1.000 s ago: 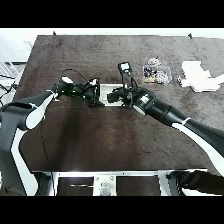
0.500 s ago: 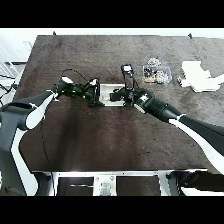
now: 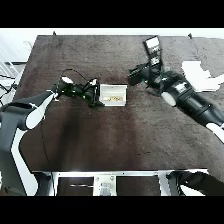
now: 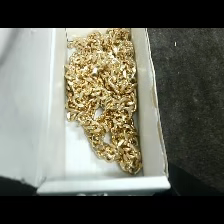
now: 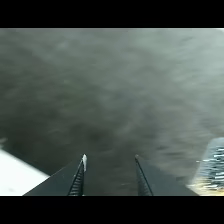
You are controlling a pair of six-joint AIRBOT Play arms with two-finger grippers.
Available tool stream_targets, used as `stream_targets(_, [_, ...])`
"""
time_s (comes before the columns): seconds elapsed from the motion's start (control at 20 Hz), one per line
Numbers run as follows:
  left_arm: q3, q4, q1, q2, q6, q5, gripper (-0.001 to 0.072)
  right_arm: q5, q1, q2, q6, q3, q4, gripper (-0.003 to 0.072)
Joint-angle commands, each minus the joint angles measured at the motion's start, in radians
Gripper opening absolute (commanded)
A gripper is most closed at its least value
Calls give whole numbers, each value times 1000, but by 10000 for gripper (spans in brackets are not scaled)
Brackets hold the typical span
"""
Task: Fold the box and place the chain.
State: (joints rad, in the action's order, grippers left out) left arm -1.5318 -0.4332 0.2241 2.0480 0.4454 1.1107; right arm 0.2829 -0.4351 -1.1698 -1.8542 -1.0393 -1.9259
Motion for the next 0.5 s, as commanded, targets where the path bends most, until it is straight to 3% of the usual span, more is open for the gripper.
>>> stream_targets(0.0, [0,0,0,1,0,0,490,-67,131,-8,248,-2,176,347])
stream_targets(0.25, [0,0,0,1,0,0,490,-26,153,-114,742,-16,564,306])
stream_targets(0.45, [0,0,0,1,0,0,491,175,202,-230,1201,-125,966,305])
